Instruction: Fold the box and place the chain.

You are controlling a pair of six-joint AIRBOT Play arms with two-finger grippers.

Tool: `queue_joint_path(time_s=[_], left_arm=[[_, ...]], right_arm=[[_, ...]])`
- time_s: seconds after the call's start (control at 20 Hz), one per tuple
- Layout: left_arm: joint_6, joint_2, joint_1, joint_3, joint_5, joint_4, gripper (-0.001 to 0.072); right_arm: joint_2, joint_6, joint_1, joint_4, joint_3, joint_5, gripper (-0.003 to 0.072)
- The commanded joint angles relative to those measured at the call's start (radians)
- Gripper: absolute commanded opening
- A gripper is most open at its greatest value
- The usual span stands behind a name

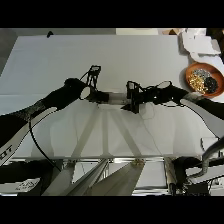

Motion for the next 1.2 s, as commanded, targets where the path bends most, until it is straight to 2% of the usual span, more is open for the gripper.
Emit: queue_joint_path(time_s=[0.0, 0.05, 0.1, 0.15, 0.2, 0.3, 0.4, 0.7, 0.75, 0.85, 1.0, 1.05, 1.15], left_arm=[[-0.021, -0.002, -0.004, 0.001, 0.016, 0.009, 0.0406], [-0.021, -0.002, -0.004, 0.001, 0.027, 0.009, 0.0441], [-0.021, -0.002, -0.004, 0.001, 0.031, 0.009, 0.0438], [-0.021, -0.003, -0.004, 0.001, 0.031, 0.011, 0.0432], [-0.021, -0.003, -0.004, 0.001, 0.026, 0.019, 0.0382], [-0.022, -0.003, -0.006, 0.001, -0.014, 0.061, 0.0346], [-0.04, -0.003, -0.01, 0.001, -0.052, 0.091, 0.0346], [-0.096, -0.039, -0.027, 0.006, -0.074, 0.086, 0.0333], [-0.116, -0.043, -0.034, 0.006, -0.071, 0.086, 0.0277], [-0.135, -0.044, -0.039, 0.006, -0.07, 0.086, 0.0001], [-0.134, -0.042, -0.042, 0.006, -0.076, 0.082, 0.0005], [-0.135, -0.037, -0.042, 0.006, -0.077, 0.083, 0.0031], [-0.135, -0.018, -0.04, 0.006, -0.07, 0.083, 0.0277]], right_arm=[[0.0, 0.0, 0.0, 0.0, 0.001, -0.001, 0.0364], [0.0, 0.0, 0.0, 0.0, 0.001, -0.001, 0.0364], [0.0, 0.0, 0.0, 0.0, 0.001, -0.001, 0.0364], [0.0, 0.0, 0.0, 0.0, 0.001, -0.001, 0.0364], [0.0, 0.0, 0.0, 0.0, 0.001, -0.001, 0.0364], [0.0, 0.0, 0.0, 0.0, 0.001, -0.001, 0.0364], [0.0, 0.0, 0.0, 0.0, 0.001, -0.001, 0.0364], [0.0, 0.0, 0.0, 0.0, 0.001, -0.001, 0.0364], [0.0, 0.0, 0.0, 0.001, 0.001, -0.001, 0.0364], [0.0, 0.0, 0.0, 0.0, 0.001, -0.001, 0.0364], [0.0, 0.0, 0.0, 0.0, 0.001, -0.001, 0.0364], [0.0, 0.0, 0.0, 0.001, 0.001, -0.001, 0.0364], [0.0, 0.0, 0.0, 0.001, 0.001, -0.001, 0.0364]])
